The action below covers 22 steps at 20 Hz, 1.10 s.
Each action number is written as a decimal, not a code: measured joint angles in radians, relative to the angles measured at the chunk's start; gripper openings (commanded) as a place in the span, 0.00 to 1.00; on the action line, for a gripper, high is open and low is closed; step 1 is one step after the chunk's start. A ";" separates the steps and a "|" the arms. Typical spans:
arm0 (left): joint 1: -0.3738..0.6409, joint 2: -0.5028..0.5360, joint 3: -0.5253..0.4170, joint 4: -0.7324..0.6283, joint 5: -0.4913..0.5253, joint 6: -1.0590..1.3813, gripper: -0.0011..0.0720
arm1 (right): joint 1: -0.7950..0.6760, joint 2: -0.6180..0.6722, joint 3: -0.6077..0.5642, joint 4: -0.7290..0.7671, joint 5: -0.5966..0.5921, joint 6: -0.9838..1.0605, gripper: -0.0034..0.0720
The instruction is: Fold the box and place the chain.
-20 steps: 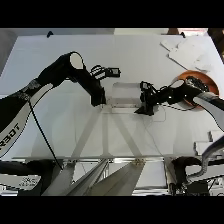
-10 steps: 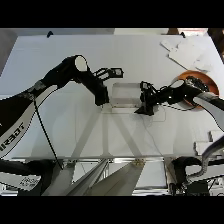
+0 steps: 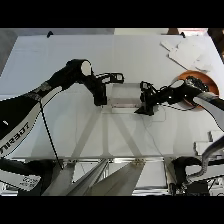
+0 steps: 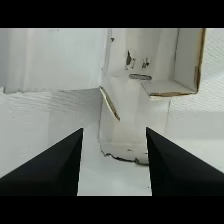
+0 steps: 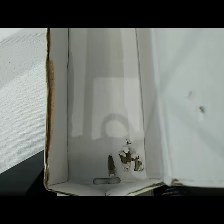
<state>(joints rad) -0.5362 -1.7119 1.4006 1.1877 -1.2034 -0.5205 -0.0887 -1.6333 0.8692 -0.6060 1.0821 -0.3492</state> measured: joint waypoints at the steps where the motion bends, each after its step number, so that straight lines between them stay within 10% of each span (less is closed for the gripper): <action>1: 0.000 0.000 0.000 0.004 0.005 0.000 0.65 | 0.000 0.000 0.000 0.000 0.000 0.000 0.71; 22: -0.018 -0.001 -0.087 -0.073 -0.023 0.308 0.64 | 0.000 0.000 0.000 0.000 0.000 0.000 0.71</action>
<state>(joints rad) -0.5545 -1.7130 1.3140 1.1149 -1.2259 -0.2123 -0.0887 -1.6333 0.8692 -0.6056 1.0821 -0.3492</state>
